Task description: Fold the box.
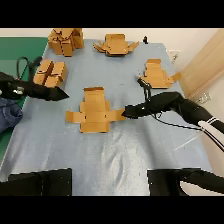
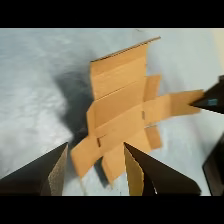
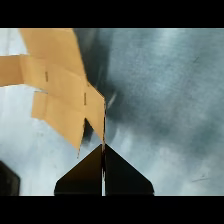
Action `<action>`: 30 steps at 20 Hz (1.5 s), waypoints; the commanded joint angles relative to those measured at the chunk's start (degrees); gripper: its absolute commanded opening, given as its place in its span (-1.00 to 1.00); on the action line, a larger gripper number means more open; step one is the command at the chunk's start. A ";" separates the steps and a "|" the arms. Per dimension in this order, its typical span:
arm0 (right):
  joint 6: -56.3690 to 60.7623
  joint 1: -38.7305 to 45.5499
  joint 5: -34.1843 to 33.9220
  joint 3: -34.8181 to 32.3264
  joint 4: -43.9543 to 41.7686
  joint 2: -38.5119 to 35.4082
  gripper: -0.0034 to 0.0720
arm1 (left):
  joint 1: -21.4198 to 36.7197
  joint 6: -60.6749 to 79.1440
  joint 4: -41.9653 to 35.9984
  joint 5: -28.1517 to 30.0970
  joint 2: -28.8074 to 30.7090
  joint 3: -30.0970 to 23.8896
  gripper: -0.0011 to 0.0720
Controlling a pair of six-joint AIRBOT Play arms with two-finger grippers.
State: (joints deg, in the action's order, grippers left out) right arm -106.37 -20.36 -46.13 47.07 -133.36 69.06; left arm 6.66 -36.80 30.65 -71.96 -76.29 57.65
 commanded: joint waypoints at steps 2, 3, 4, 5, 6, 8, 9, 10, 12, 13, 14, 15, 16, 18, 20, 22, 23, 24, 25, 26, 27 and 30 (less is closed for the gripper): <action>-2.78 -2.25 7.06 -2.14 -0.15 0.96 -0.89 | -5.20 14.21 -12.66 0.17 -10.71 -2.10 0.46; -2.91 -2.25 7.08 -2.14 -0.11 0.96 -0.89 | -6.60 14.32 -12.63 0.46 -14.14 -0.37 0.46; -3.19 -2.25 6.95 -2.14 -0.13 0.96 -0.89 | -7.39 14.36 -12.68 0.37 -17.03 1.36 0.46; -3.28 -2.25 6.58 -2.14 -0.07 0.96 -0.89 | -7.85 14.58 -12.96 0.09 -19.56 3.17 0.46; -3.28 -2.25 6.05 -2.14 0.11 0.96 -0.89 | -8.09 15.93 -14.34 -0.83 -21.49 4.79 0.46; -3.28 -2.25 5.68 -2.14 0.35 0.96 -0.89 | -8.02 16.81 -15.19 -1.14 -23.82 7.74 0.46; -3.28 -2.25 5.68 -2.14 0.52 0.96 -0.89 | -7.74 16.85 -15.17 -1.11 -24.59 9.11 0.46; -3.28 -2.25 5.60 -2.14 0.72 0.96 -0.89 | -7.50 17.07 -15.15 -1.09 -25.22 10.34 0.46; -3.26 -2.25 5.01 -2.14 0.90 0.98 -0.89 | -7.32 17.86 -15.21 -1.20 -25.88 11.52 0.44; -3.26 -2.25 4.92 -2.14 0.90 0.96 -0.89 | -7.37 17.94 -15.19 -1.18 -26.18 11.74 0.25; -3.21 -2.25 4.92 -2.14 0.87 0.96 -0.89 | -7.39 17.94 -15.17 -1.14 -26.62 11.96 0.12; -3.19 -2.25 4.87 -2.14 0.87 0.96 -0.89 | -7.37 17.90 -15.23 -1.20 -26.97 12.22 0.12; -3.19 -2.25 4.79 -2.14 0.85 0.96 -0.89 | -7.32 17.90 -15.23 -1.33 -27.30 12.52 0.12; -3.19 -2.25 4.39 -2.14 0.87 0.96 -0.89 | -7.39 17.92 -15.19 -1.95 -27.41 12.81 0.12; -3.19 -2.25 4.22 -2.14 0.85 0.98 -0.89 | -7.37 17.94 -15.19 -3.19 -27.45 13.05 0.12; -3.19 -2.25 4.11 -2.14 0.85 0.98 -0.89 | -7.39 18.53 -15.10 -4.42 -27.52 13.05 -0.60; -3.17 -2.25 4.02 -2.14 0.87 0.96 -0.89 | -7.39 19.54 -15.04 -5.38 -27.52 13.05 -0.82; -3.17 -2.25 4.04 -2.14 0.85 0.96 -0.89 | -7.39 19.71 -15.02 -5.99 -27.52 13.05 -0.92; -3.19 -2.25 4.04 -2.14 0.87 0.96 -0.89 | -7.39 19.96 -14.99 -6.60 -27.52 13.05 -0.92; -3.17 -2.25 4.09 -2.14 0.87 0.96 -0.89 | -7.39 20.35 -14.99 -6.75 -27.52 13.05 -0.92; -3.19 -2.25 4.09 -2.14 0.87 0.96 -0.89 | -7.39 21.49 -15.04 -7.23 -27.52 13.05 -0.92; -3.19 -2.25 4.07 -2.14 0.87 0.96 -0.89 | -7.41 25.22 -15.15 -10.19 -27.52 13.05 -0.92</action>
